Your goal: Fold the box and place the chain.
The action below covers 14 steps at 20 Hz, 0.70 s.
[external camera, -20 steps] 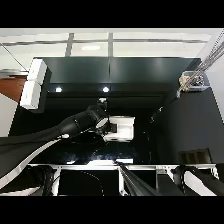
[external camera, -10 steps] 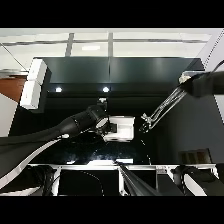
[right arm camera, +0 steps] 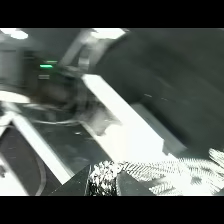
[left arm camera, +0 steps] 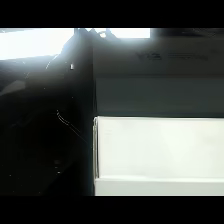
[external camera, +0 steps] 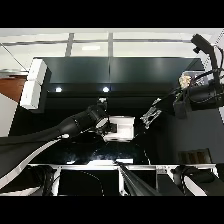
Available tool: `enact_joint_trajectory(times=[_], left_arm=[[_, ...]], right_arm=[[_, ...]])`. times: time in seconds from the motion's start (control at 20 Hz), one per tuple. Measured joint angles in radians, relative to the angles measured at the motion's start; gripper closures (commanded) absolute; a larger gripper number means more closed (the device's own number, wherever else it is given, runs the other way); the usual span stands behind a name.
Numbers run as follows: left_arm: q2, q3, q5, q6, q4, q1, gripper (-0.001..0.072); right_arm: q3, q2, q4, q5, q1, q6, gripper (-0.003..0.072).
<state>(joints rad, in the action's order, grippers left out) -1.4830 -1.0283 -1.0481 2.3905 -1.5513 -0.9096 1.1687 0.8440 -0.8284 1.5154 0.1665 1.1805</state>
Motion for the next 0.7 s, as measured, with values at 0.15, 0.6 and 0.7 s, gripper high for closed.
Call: enact_joint_trajectory(times=[0.15, 0.6, 0.7], left_arm=[[0.0, 0.0, 0.0, 0.0, 0.0, 0.0, 0.0682], [0.0, 0.0, 0.0, 0.0, 0.0, 0.0, 0.0682], [0.0, 0.0, 0.0, 0.0, 0.0, 0.0, 0.0682]], right_arm=[[0.017, 0.0, 0.074, -0.005, 0.014, -0.016, 0.0649], [-0.003, 0.054, 0.22, -0.064, 0.13, -0.069, 0.0649], [-0.035, 0.087, 0.224, -0.087, 0.17, -0.085, 0.0649]])
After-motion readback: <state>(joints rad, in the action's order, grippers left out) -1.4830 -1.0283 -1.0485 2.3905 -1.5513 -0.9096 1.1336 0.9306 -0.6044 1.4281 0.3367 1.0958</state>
